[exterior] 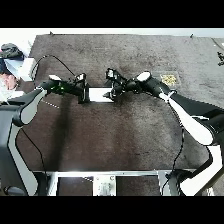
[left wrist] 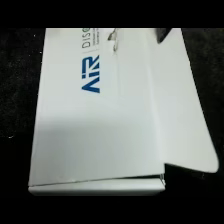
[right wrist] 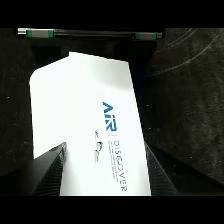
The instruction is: Fold the box and place the chain.
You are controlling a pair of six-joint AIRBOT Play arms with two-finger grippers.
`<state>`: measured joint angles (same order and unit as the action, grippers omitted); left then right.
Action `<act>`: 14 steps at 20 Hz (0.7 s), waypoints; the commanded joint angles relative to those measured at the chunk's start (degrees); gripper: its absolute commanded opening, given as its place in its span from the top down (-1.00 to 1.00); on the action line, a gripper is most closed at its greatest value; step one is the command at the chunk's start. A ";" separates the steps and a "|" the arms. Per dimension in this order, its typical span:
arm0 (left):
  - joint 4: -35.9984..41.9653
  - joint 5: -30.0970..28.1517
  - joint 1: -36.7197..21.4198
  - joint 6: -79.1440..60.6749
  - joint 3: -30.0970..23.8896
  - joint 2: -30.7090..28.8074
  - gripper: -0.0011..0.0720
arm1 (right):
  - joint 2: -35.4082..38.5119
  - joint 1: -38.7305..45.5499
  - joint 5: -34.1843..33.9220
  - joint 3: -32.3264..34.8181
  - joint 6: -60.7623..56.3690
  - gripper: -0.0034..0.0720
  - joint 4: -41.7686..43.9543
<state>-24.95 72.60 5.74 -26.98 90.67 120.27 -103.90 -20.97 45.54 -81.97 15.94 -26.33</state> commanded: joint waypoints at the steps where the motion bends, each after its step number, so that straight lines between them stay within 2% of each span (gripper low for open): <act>1: -0.04 0.04 0.00 -0.02 0.02 0.00 -0.29 | 1.11 -0.02 -1.03 0.00 0.83 -0.58 1.14; 6: -0.04 0.04 0.00 -0.04 0.02 0.00 -0.29 | 1.44 -0.02 -2.25 -0.11 1.42 -0.58 1.75; 8: -0.04 0.04 0.00 -0.02 0.02 0.00 -0.29 | 1.44 0.13 3.04 -0.09 0.11 -0.54 1.73; 9: -0.04 0.07 0.00 -0.02 0.02 0.00 -0.29 | 1.42 0.22 6.12 -0.09 -1.14 -0.36 1.75; 10: -0.04 0.04 0.00 -0.02 0.02 0.00 -0.29 | 1.42 0.22 8.31 0.00 -2.03 -0.33 1.70; 14: -0.04 0.04 0.00 -0.04 0.02 0.00 -0.29 | 0.46 0.22 10.58 0.02 -2.25 -0.32 1.05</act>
<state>-24.97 72.69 5.74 -27.00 90.67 120.27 -102.87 -20.78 52.82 -81.97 14.50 -24.95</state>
